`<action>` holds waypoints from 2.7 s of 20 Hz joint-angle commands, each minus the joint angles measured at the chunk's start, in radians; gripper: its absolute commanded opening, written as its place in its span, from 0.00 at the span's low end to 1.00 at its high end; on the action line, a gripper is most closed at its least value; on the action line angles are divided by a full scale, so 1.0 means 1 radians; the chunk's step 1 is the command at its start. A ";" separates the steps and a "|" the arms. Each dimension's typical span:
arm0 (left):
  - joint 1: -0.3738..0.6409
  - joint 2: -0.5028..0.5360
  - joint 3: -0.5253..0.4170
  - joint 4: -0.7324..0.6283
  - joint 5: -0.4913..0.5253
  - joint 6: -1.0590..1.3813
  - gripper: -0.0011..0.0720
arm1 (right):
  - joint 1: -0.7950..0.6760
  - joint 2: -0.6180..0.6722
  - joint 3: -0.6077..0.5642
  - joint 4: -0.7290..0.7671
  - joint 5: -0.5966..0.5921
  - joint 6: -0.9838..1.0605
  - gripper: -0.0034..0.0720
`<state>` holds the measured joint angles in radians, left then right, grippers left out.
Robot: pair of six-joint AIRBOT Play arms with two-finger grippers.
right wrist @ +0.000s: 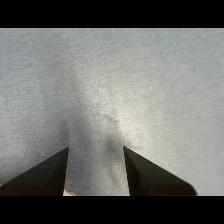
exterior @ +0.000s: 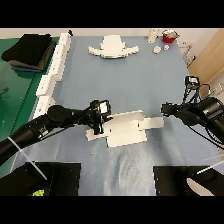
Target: Fold the box.
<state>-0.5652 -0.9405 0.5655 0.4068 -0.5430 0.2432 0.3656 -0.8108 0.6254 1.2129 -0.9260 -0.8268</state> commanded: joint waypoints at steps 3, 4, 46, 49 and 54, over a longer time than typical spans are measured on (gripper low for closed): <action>0.048 -0.158 0.095 0.002 -0.131 0.003 0.03 | 0.000 -0.001 0.000 0.000 0.003 0.000 0.73; 0.048 -0.182 0.095 0.002 -0.130 0.003 0.03 | 0.000 -0.001 0.000 0.000 0.003 0.000 0.73; -0.111 0.121 -0.105 0.007 0.147 0.188 0.02 | 0.003 -0.069 0.001 0.041 0.047 0.000 0.50; -0.300 0.169 -0.247 0.004 0.412 0.206 0.02 | 0.003 -0.069 0.001 0.042 0.048 0.000 0.50; -0.533 0.129 -0.348 0.005 0.716 0.068 0.03 | 0.003 -0.069 0.001 0.043 0.054 0.000 0.50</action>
<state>-0.9806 -0.8047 0.2779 0.4068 -0.0364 0.3962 0.3679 -0.8791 0.6254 1.2549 -0.8761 -0.8272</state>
